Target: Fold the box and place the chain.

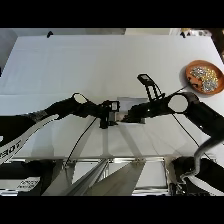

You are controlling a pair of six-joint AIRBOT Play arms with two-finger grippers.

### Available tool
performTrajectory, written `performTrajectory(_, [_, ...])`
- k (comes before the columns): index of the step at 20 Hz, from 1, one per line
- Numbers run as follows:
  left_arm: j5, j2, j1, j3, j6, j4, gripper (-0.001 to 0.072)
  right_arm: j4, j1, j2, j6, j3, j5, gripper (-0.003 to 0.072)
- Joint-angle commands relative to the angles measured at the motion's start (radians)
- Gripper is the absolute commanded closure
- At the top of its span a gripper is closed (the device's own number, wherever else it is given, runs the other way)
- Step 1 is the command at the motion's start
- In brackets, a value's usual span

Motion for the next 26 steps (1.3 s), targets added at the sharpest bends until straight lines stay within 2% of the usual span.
performTrajectory(1, [0.0,0.001,0.0,0.0,0.0,0.0,0.0504,-0.006,-0.019,0.026,-0.039,0.029,0.032,0.0485])
performTrajectory(3, [0.0,0.001,0.0,0.0,0.0,0.0,0.0504,-0.038,-0.076,0.089,-0.079,0.074,0.068,0.0485])
performTrajectory(6, [0.0,0.001,0.0,0.0,0.0,0.0,0.0504,-0.172,-0.214,0.182,-0.078,0.105,0.07,0.0485])
performTrajectory(9, [0.001,0.001,0.0,0.0,0.0,0.0,0.0504,-0.264,-0.374,0.191,-0.07,0.103,0.072,0.0484])
performTrajectory(10, [0.0,0.001,0.0,0.0,0.001,0.0,0.0504,-0.263,-0.414,0.171,-0.069,0.1,0.068,0.0442])
performTrajectory(12, [0.0,0.001,0.0,0.0,0.0,0.0,0.0504,-0.265,-0.463,0.103,-0.069,0.1,0.069,0.0197])
performTrajectory(16, [0.0,0.001,0.0,0.0,0.0,0.0,0.0504,-0.377,-0.476,-0.093,-0.025,0.1,0.027,0.0198])
performTrajectory(17, [0.0,0.001,0.0,0.0,0.0,0.0,0.0504,-0.416,-0.476,-0.136,0.001,0.1,0.01,0.0263])
performTrajectory(18, [0.0,0.001,0.0,0.0,0.0,0.0,0.0504,-0.456,-0.476,-0.175,0.031,0.1,-0.005,0.0281])
performTrajectory(23, [0.0,0.001,0.0,0.0,0.0,0.0,0.0504,-0.499,-0.476,-0.271,0.132,0.1,-0.089,0.028])
performTrajectory(26, [0.0,0.001,0.0,0.0,0.0,0.0,0.0504,-0.498,-0.476,-0.308,0.171,0.1,-0.08,0.0281])
